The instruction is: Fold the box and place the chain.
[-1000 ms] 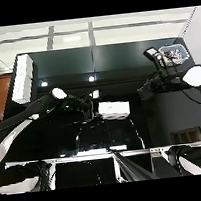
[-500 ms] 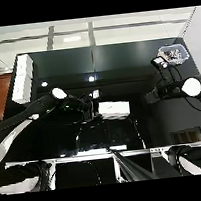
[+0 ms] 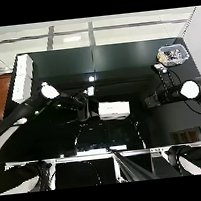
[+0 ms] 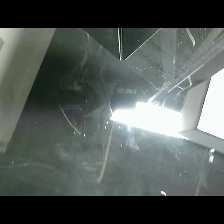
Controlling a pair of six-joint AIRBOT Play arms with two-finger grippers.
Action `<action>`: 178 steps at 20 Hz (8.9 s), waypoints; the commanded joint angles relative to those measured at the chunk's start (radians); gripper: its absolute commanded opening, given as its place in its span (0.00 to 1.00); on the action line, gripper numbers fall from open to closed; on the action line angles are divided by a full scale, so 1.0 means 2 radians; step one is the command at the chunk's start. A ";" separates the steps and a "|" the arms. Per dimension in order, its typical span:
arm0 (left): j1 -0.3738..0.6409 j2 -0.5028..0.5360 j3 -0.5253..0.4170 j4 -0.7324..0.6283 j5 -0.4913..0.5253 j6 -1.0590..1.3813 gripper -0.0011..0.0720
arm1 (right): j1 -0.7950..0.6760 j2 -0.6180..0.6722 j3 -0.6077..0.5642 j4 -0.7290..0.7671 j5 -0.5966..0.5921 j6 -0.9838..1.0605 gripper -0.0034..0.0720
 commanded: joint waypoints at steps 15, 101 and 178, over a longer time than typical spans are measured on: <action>-0.116 -0.153 0.233 0.135 -0.088 -0.251 0.98 | 0.000 0.000 0.000 -0.060 -0.009 0.049 0.06; 0.114 0.041 0.416 0.490 -0.314 -0.729 0.39 | 0.000 0.000 -0.001 -0.046 -0.022 0.057 0.06; 0.495 0.043 0.036 0.331 -0.064 -0.549 0.42 | 0.000 -0.001 -0.001 -0.018 -0.063 0.070 0.06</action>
